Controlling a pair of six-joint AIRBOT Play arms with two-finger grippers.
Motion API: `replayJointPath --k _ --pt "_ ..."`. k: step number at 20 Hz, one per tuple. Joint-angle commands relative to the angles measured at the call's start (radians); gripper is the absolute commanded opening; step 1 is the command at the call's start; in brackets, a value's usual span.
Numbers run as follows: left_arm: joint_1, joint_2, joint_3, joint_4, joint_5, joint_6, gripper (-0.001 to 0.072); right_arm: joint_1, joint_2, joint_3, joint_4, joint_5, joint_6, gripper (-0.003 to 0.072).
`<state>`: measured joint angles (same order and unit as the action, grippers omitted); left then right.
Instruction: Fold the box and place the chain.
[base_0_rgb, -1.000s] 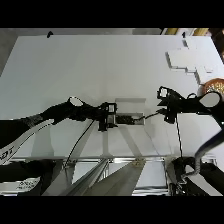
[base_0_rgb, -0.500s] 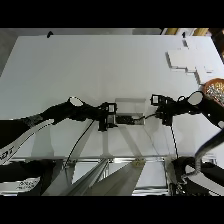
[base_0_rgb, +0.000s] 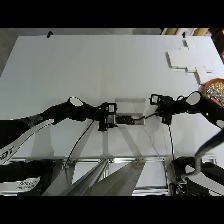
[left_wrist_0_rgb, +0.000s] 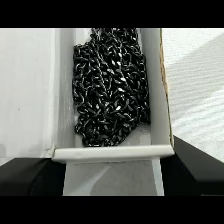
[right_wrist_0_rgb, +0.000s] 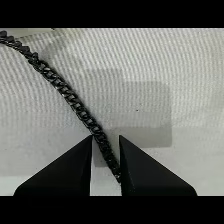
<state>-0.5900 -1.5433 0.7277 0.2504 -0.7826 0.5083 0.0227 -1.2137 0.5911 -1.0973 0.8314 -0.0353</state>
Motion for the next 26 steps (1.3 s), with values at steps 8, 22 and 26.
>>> replayJointPath --k 8,22,26 --pt "0.0 0.001 0.0 0.0 0.0 0.0 0.0135 0.001 0.073 0.0 -0.006 0.066 0.009 0.0021" --pt "0.0 0.001 0.0 0.0 0.0 0.0 0.0135 0.023 0.367 0.0 0.5 0.254 0.049 0.0021" --pt "0.0 0.001 0.0 0.0 0.0 0.0 0.0135 0.164 0.366 0.0 0.497 0.247 0.038 0.0021"
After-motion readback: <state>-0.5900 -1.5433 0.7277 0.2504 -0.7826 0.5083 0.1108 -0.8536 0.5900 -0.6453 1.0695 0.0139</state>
